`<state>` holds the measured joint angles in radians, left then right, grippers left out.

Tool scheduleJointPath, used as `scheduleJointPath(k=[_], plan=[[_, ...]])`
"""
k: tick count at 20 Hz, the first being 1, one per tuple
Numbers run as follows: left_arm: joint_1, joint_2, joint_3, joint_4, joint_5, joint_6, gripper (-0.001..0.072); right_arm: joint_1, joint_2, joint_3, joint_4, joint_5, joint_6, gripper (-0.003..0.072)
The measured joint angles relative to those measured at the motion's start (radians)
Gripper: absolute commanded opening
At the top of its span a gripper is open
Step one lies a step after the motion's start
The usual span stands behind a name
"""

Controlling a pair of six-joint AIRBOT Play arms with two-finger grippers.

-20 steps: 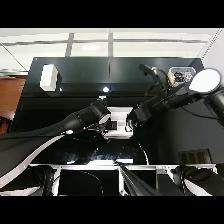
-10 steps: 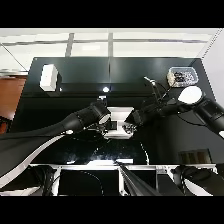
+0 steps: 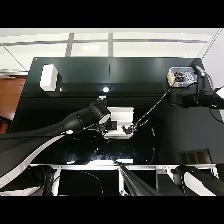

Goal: Fold the box and place the chain.

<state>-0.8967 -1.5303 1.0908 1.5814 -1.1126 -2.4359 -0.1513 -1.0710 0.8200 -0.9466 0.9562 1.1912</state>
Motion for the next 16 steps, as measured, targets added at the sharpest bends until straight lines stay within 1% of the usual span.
scheduleJointPath(k=[2,4,5,7,10,11,14,15,16], plan=[[0.0,0.0,0.0,0.0,0.001,0.0,0.0032,-0.037,-0.05,-0.004,-0.031,-0.136,0.05,0.0715],[0.0,0.0,0.0,0.0,0.002,0.0,0.0032,-0.053,-0.13,0.024,-0.05,-0.237,0.118,0.0714],[0.0,0.0,0.0,0.0,0.002,0.0,0.0032,-0.056,-0.175,0.047,-0.054,-0.27,0.151,0.0707],[0.0,0.0,0.0,0.0,0.003,0.001,0.0032,-0.052,-0.273,0.106,-0.064,-0.312,0.211,0.0706],[0.0,0.0,0.0,0.0,0.006,0.0,0.0032,-0.023,-0.404,0.199,-0.07,-0.336,0.277,0.0705],[-0.001,0.0,0.0,0.0,0.006,0.0,0.0032,-0.012,-0.443,0.229,-0.071,-0.343,0.297,0.069],[-0.001,0.0,0.0,0.0,0.008,0.001,0.0033,0.009,-0.524,0.295,-0.074,-0.349,0.353,0.0529],[-0.001,0.0,0.0,0.0,0.008,0.0,0.0032,0.013,-0.54,0.31,-0.074,-0.351,0.364,0.0438],[-0.001,0.0,0.0,0.0,0.008,0.001,0.0033,0.016,-0.552,0.323,-0.074,-0.352,0.374,0.0229]])
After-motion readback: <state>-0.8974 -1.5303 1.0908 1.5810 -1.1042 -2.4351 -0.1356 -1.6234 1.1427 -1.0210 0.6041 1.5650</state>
